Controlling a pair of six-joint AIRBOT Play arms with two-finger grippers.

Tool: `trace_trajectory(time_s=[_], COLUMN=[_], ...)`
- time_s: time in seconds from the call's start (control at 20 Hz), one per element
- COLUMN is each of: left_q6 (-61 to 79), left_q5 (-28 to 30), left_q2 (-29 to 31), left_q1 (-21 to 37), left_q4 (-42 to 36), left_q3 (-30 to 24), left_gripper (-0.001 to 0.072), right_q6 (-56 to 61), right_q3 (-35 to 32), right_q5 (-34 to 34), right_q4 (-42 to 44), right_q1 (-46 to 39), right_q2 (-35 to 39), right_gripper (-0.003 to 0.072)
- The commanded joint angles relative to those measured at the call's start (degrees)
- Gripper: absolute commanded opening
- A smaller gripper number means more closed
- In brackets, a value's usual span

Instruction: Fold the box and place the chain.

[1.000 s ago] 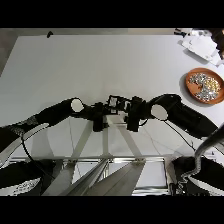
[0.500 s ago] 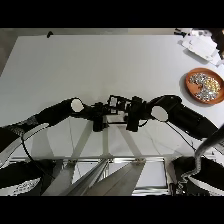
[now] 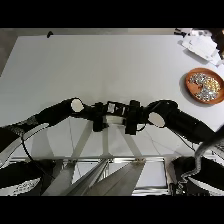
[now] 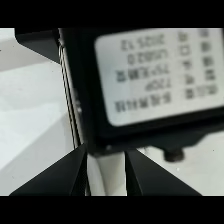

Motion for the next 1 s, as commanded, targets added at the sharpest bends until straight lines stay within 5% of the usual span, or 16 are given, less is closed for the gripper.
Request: trace_trajectory(time_s=[0.0,0.2,0.35,0.55,0.75,0.8,0.9,0.95], left_q6=[-0.1,-0.1,-0.1,-0.1,-0.1,-0.1,-0.1,-0.1], left_q5=[0.0,0.0,0.0,0.0,0.0,0.0,0.0,0.0], left_q2=[0.0,0.0,0.0,0.0,0.0,0.0,0.0,0.0], left_q1=[0.0,0.0,0.0,0.0,0.0,0.0,0.0,0.0], left_q4=[-0.1,-0.1,-0.1,0.0,-0.1,-0.1,-0.1,-0.1], left_q3=[0.0,0.0,0.0,0.0,0.0,0.0,0.0,0.0], left_gripper=[0.0013,0.0013,0.0013,0.0013,0.0013,0.0013,0.0013,0.0013], right_q6=[0.5,2.0,2.0,1.9,1.9,1.9,1.9,1.7], right_q3=[-1.2,-2.1,-2.1,-2.1,-2.1,-2.1,-3.0,-4.4], right_q5=[0.0,-0.8,-2.4,-7.3,-2.4,0.7,5.9,6.1], right_q4=[0.3,1.3,3.0,6.7,10.0,11.3,14.3,17.4], right_q1=[1.5,0.6,0.0,-0.8,-2.6,-3.0,-4.0,-4.4], right_q2=[0.0,0.1,0.8,6.1,11.7,12.4,12.4,12.4], right_gripper=[0.0224,0.0235,0.0352,0.0352,0.0344,0.0331,0.0014,0.0014])
